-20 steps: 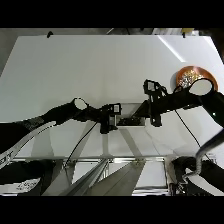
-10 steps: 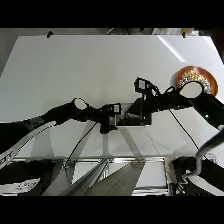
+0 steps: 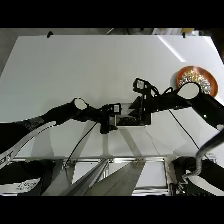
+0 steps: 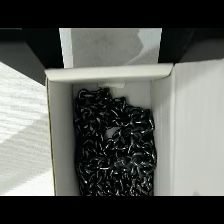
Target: Fold the box and place the chain.
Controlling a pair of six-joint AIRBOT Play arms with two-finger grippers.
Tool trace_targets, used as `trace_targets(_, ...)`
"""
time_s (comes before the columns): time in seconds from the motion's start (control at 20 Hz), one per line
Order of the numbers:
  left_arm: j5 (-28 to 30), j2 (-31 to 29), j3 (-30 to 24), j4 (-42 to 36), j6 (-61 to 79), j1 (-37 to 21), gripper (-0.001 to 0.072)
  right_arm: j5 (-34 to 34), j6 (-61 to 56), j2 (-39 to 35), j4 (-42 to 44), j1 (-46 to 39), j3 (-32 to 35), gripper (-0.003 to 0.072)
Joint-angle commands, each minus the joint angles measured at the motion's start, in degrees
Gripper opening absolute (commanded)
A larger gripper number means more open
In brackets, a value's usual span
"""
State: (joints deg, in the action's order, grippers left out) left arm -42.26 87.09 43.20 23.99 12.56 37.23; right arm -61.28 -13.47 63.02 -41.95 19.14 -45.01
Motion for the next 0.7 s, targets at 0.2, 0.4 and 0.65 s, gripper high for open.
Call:
trace_targets(0.2, 0.02, -0.04, -0.02, 0.02, 0.0, 0.0, 0.0255, -8.79, -6.97, 2.69, -3.45, -4.22, -14.91, 0.0012)
trace_targets(0.4, 0.02, -0.04, -0.02, 0.02, 0.02, 0.0, 0.0255, -3.39, -14.53, 9.97, -4.96, -4.66, -16.5, 0.0012)
trace_targets(0.65, 0.02, -0.04, -0.02, 0.02, 0.02, 0.0, 0.0255, -8.02, -18.14, 16.5, -10.25, -2.47, -16.22, 0.0012)
